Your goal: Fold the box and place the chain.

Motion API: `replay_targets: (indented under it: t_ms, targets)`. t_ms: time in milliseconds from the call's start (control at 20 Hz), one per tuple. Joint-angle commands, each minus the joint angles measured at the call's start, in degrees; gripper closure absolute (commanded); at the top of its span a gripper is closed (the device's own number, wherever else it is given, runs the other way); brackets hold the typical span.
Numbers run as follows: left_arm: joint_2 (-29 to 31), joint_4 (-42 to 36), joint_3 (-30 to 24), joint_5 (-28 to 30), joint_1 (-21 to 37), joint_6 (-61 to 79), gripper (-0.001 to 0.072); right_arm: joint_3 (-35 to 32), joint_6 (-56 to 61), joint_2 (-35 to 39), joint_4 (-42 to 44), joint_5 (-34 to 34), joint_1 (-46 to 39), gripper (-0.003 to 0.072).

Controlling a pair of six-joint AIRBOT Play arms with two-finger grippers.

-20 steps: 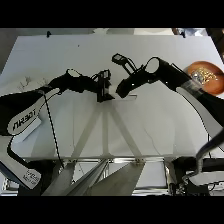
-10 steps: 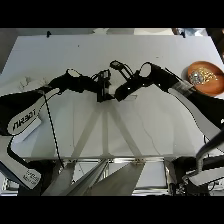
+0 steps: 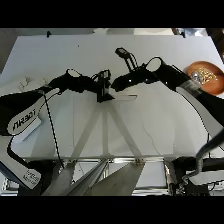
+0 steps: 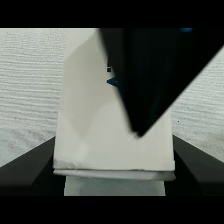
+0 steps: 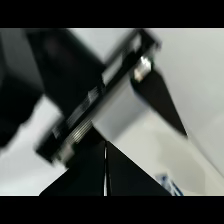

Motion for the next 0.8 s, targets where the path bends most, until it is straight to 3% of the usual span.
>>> replay_targets:
  t_ms: [0, 200, 550, 750]
  targets:
    - [0.02, 0.00, 0.02, 0.04, 0.00, 0.02, 0.0430, -4.44, -2.43, 0.26, 10.60, -8.04, -0.48, 0.0669]
    - [0.02, 0.00, 0.02, 0.04, 0.00, 0.04, 0.0430, -9.60, -2.38, 0.22, 9.99, -13.31, -0.44, 0.0670]
    - [0.02, 0.00, 0.02, 0.04, 0.00, 0.02, 0.0430, -9.60, 3.85, -0.46, -1.66, -10.71, -0.44, 0.0670]
    - [0.02, 0.00, 0.02, 0.07, 0.00, 0.02, 0.0430, -9.57, 3.80, -0.44, -1.07, -10.78, -0.44, 0.0670]
